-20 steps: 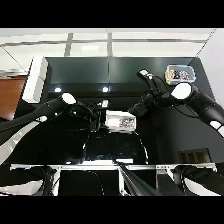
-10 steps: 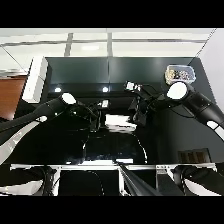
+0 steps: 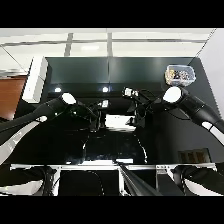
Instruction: Fold the box and place the chain.
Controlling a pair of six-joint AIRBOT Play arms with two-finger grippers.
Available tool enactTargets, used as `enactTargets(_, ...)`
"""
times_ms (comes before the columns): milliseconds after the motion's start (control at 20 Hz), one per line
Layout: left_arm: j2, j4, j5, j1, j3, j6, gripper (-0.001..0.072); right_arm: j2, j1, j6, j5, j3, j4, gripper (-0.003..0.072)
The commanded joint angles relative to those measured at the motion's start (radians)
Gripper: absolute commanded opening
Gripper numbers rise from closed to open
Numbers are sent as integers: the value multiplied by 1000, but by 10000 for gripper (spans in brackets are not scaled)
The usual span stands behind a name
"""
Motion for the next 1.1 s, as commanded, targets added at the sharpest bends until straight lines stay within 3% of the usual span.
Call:
enactTargets(0,0,1,0,-1,1,2,337,-1,0,-6,5,-3,14,442)
enactTargets(50,0,1,0,-1,1,1,337,-1,0,-6,18,-3,14,344)
enactTargets(100,0,1,0,-1,1,1,337,-1,0,-6,23,-3,14,304)
enactTargets(800,0,1,0,-1,1,1,338,-2,1,-5,15,-5,13,300)
enactTargets(850,0,1,0,-1,1,1,337,-2,1,-5,18,-5,13,163)
enactTargets(900,0,1,0,-1,1,2,337,-2,1,-5,22,-5,12,129)
enactTargets(1050,0,1,-1,-1,1,1,337,-2,1,-5,37,-5,12,130)
